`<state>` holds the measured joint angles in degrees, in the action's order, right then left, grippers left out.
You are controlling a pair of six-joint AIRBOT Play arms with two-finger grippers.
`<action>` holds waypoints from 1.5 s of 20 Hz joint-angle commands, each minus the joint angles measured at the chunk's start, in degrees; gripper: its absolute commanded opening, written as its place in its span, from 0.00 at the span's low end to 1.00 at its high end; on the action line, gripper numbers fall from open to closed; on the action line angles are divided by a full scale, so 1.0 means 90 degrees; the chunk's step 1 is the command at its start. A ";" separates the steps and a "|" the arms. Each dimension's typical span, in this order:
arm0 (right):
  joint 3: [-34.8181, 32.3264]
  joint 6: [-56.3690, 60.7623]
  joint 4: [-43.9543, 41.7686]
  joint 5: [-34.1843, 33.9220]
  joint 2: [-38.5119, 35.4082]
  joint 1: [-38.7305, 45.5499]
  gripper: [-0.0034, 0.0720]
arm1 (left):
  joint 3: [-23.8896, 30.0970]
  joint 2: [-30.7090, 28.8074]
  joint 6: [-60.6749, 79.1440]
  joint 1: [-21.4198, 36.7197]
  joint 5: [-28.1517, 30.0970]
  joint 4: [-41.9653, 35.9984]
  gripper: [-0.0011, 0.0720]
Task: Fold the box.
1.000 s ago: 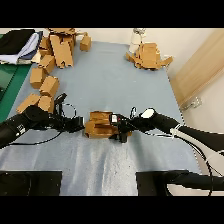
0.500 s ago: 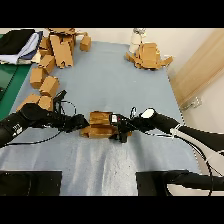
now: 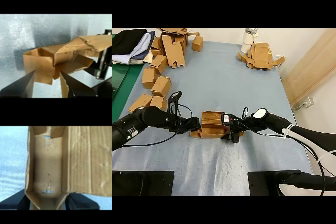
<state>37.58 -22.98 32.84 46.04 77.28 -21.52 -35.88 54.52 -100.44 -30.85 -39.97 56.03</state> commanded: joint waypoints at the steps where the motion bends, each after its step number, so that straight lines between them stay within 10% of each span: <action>1: -0.0005 0.0002 0.0000 0.0005 0.0005 -0.0002 0.75 | -0.0231 -0.0338 -0.0777 -0.0005 -0.0243 0.0665 0.66; 8: -0.0005 0.0000 -0.0002 0.0002 0.0005 -0.0002 0.75 | -0.0189 -0.1311 -0.3398 0.0857 -0.1494 0.3575 0.56; 18: -0.0005 0.0002 -0.0002 0.0002 0.0005 -0.0002 0.75 | -0.0087 0.0627 -0.3160 0.0245 -0.0954 0.2892 0.56; 20: -0.0005 0.0000 -0.0002 0.0002 0.0005 -0.0002 0.75 | -0.0087 0.0814 -0.3225 0.0010 -0.0653 0.2890 0.41; 25: -0.0005 0.0002 -0.0002 0.0002 0.0005 -0.0002 0.75 | -0.0087 0.0848 -0.3247 -0.0148 -0.0452 0.2824 0.39; 26: -0.0005 0.0002 -0.0002 0.0002 0.0005 -0.0002 0.75 | -0.0087 0.0848 -0.3247 -0.0148 -0.0420 0.2737 0.24; 30: -0.0005 0.0000 -0.0002 0.0002 0.0005 -0.0002 0.75 | -0.0085 0.0848 -0.3223 -0.0151 -0.0270 0.2511 0.24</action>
<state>37.56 -22.98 32.84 46.06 77.28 -21.52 -36.67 62.02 -129.60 -31.99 -43.48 80.23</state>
